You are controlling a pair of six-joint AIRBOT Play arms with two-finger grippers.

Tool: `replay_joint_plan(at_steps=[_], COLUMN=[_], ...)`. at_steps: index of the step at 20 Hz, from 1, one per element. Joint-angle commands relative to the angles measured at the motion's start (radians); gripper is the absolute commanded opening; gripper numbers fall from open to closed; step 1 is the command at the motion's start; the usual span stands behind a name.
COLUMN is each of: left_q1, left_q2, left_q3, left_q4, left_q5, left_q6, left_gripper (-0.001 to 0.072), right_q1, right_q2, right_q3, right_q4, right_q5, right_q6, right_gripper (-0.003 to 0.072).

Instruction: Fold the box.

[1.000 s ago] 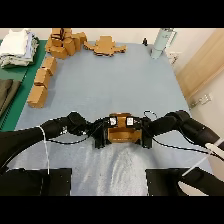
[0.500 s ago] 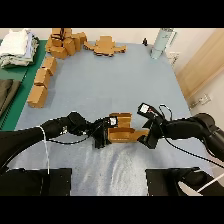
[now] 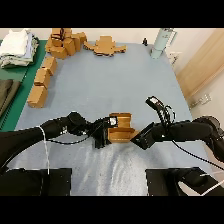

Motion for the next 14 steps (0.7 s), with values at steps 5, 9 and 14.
replay_joint_plan(at_steps=[5,9,14], left_q1=[0.000,0.000,0.000], left_q2=[0.000,0.000,0.000], left_q3=[0.001,0.001,0.001], left_q4=[0.000,0.000,0.000], left_q5=[-0.103,-0.102,-0.101], left_q6=[0.000,0.000,0.000], left_gripper=[0.0596,0.0596,0.0595], right_q1=[0.001,0.001,0.001], right_q2=[0.002,0.002,-0.002], right_q3=[0.001,0.001,0.001], right_q4=[0.025,0.025,0.024], right_q5=[-0.002,0.015,0.024], right_q6=[0.069,0.069,0.068], right_gripper=[0.0709,0.0709,0.0709])
